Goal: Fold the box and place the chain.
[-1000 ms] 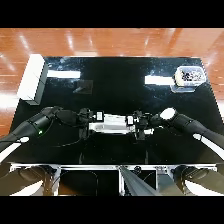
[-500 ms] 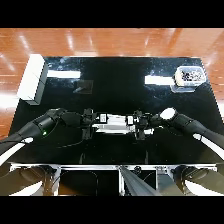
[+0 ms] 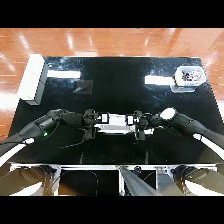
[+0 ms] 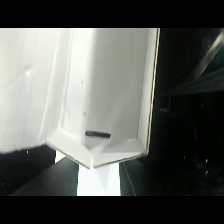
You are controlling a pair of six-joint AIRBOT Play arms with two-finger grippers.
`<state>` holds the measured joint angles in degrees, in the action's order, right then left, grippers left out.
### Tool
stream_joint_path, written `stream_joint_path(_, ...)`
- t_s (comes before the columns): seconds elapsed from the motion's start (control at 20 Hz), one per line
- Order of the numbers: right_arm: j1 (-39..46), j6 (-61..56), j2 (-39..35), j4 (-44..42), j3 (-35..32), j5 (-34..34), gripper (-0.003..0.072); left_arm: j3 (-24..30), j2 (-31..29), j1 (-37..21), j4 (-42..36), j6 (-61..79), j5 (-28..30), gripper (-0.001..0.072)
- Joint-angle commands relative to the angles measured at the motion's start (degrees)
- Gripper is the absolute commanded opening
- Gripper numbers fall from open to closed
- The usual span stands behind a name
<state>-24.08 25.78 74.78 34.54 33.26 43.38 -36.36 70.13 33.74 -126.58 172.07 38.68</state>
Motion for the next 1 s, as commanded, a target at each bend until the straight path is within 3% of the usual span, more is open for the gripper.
stream_joint_path(0.0, 0.02, 0.00, 0.02, 0.00, 0.07, 0.02, 0.0536, -0.04, 0.02, 1.51, -1.38, 0.00, -1.97, 0.0353)
stream_joint_path(0.35, 0.02, 0.00, 0.02, 0.00, 0.07, 0.02, 0.0537, -0.04, 0.11, 1.81, -3.78, 0.00, -4.90, 0.0352)
stream_joint_path(0.95, 0.02, 0.00, 0.02, 0.02, 0.07, 0.07, 0.0536, -0.04, 0.15, 1.81, -6.49, 0.00, -4.79, 0.0353)
